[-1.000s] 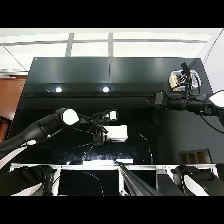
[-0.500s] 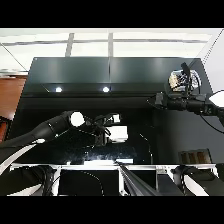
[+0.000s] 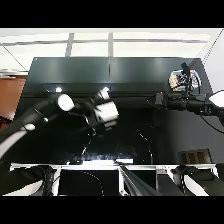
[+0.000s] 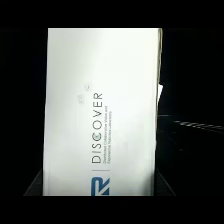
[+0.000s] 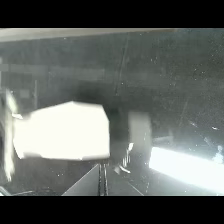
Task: Fold the box and place the chain.
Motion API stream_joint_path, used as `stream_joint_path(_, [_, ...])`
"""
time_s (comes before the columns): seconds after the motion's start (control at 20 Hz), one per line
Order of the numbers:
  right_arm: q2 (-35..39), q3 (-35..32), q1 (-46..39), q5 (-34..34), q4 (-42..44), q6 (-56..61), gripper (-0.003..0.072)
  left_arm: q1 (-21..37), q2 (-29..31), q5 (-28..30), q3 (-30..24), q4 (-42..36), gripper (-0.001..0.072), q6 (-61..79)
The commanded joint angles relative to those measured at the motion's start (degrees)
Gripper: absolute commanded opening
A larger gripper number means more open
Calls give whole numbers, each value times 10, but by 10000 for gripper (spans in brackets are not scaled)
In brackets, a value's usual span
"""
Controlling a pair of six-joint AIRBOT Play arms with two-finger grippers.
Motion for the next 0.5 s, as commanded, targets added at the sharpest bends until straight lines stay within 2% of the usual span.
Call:
stream_joint_path(0.0, [1,0,0,0,2,0,42,177,-15,11,78,49,402,-59])
stream_joint_path(0.1, [1,0,0,0,2,0,42,278,-63,12,147,46,402,-98])
stream_joint_path(0.25, [1,0,0,-5,2,0,42,395,-177,-14,287,46,402,-163])
stream_joint_path(0.35, [1,0,1,-22,2,0,42,445,-257,-32,384,49,402,-223])
stream_joint_path(0.45, [1,0,1,-40,5,0,42,470,-322,-30,454,73,404,-260])
